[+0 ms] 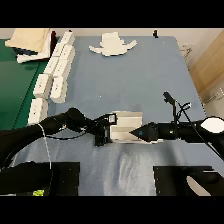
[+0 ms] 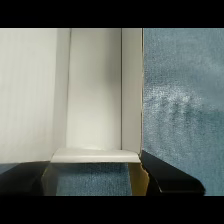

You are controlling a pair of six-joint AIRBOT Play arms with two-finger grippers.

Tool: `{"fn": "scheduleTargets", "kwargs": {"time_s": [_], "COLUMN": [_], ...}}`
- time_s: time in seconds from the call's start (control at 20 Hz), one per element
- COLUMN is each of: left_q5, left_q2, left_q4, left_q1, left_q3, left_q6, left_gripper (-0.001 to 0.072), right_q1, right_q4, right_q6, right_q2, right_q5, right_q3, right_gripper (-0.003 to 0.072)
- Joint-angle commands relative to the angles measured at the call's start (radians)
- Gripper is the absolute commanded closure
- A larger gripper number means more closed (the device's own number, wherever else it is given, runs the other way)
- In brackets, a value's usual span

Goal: Fold the box.

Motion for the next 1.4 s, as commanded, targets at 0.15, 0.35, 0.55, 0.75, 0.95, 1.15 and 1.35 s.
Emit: {"fn": "scheduleTargets", "kwargs": {"time_s": [0.15,0.35,0.55,0.75,0.95,1.15,1.35], "left_q5": [0.000,0.000,0.000,0.000,0.000,0.000,0.000], "left_q2": [0.000,0.000,0.000,0.000,0.000,0.000,0.000], "left_q4": [0.000,0.000,0.000,0.000,0.000,0.000,0.000], "left_q1": [0.001,0.001,0.001,0.001,0.001,0.001,0.001], "left_q3": [0.001,0.001,0.001,0.001,0.001,0.001,0.001], "left_q6": [0.000,0.000,0.000,0.000,0.000,0.000,0.000], "left_gripper": [0.0258,0.0258,0.0258,0.0258,0.0257,0.0258,0.0257], "right_q1": [0.005,0.006,0.006,0.008,0.019,0.045,0.043], "right_q4": [0.074,-0.092,-0.178,-0.200,-0.212,-0.217,-0.218], "right_q6": [0.194,0.196,0.204,0.144,0.114,0.111,0.100], "right_q2": [-0.163,-0.337,-0.494,-0.615,-0.678,-0.678,-0.629], "right_q5": [-0.113,-0.080,-0.068,-0.086,-0.082,-0.093,-0.091], "right_q3": [0.048,0.245,0.307,0.307,0.303,0.304,0.328], "right_gripper": [0.0426,0.0426,0.0487,0.0538,0.0538,0.0538,0.0538]}}
